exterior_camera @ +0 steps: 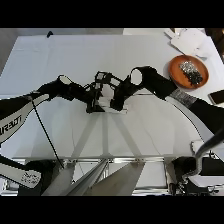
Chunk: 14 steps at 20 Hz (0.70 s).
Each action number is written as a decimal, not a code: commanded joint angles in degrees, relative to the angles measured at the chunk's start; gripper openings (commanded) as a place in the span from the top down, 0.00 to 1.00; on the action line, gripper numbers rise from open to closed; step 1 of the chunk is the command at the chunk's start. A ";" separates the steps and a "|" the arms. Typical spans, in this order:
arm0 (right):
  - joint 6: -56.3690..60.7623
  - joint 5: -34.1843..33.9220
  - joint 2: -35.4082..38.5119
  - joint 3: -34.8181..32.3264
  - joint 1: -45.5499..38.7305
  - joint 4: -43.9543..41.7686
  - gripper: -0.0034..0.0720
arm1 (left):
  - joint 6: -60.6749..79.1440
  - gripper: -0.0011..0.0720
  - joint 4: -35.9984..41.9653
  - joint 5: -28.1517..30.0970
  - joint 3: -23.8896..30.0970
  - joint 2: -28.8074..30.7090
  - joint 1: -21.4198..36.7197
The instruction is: Fold the box and place the chain.
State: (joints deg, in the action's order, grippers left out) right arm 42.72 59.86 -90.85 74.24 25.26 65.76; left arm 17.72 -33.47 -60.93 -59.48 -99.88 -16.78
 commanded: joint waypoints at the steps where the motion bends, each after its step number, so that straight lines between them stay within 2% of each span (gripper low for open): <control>1: 1.33 -0.44 -0.02 -0.11 0.04 0.00 0.32 | 0.02 0.47 0.00 0.04 0.00 -0.04 -0.02; 11: 2.47 -1.42 1.70 -1.92 0.02 0.13 0.31 | 0.02 0.47 0.02 0.04 0.00 -0.04 -0.02; 13: 2.47 -3.19 3.80 -1.92 0.02 0.85 0.21 | 0.02 0.47 0.00 0.04 0.00 -0.04 -0.02; 14: 2.47 -3.80 4.72 -1.92 0.02 1.62 0.21 | 0.02 0.47 0.00 0.04 0.00 -0.04 -0.02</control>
State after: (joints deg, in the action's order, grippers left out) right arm 45.23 59.20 -88.31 72.25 25.30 66.37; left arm 17.56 -33.41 -60.93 -59.48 -99.88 -16.78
